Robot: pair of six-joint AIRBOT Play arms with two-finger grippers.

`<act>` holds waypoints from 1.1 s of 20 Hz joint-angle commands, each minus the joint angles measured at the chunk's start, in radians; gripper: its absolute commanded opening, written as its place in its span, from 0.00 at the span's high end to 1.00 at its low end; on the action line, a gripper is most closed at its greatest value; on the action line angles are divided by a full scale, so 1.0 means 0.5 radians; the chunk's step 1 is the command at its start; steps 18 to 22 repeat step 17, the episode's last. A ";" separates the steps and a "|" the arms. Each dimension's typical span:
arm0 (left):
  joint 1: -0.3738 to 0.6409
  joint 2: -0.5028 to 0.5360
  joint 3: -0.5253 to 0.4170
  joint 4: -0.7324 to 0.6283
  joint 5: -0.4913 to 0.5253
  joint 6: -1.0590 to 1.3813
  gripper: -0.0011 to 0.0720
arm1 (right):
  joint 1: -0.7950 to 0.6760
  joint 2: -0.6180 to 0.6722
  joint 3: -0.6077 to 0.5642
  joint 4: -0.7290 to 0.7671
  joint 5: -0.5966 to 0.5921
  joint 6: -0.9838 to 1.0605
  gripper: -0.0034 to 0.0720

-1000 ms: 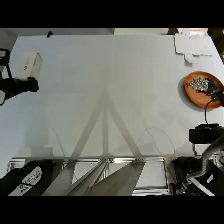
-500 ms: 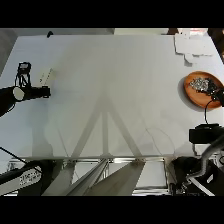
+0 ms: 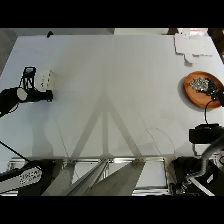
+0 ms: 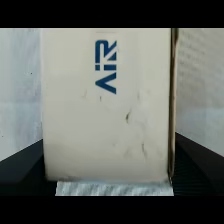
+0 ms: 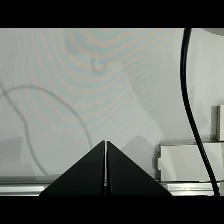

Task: Fold the box and place the chain.

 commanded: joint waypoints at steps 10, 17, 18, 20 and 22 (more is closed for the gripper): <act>0.002 1.122 0.001 -0.005 -0.220 0.134 0.02 | 0.000 0.002 0.001 0.000 0.000 0.000 0.94; 0.002 1.632 0.001 -0.004 -0.477 0.137 0.02 | 0.000 0.002 0.001 0.000 0.000 0.000 0.94; 0.002 1.632 0.001 -0.004 -0.477 0.137 0.02 | 0.000 0.002 0.001 0.000 0.000 0.000 0.94; 0.002 1.632 0.001 -0.004 -0.477 0.137 0.02 | 0.000 0.002 0.001 0.000 0.000 0.000 0.94; 0.002 1.632 0.001 -0.004 -0.477 0.137 0.02 | 0.000 0.002 0.001 0.000 0.000 0.000 0.94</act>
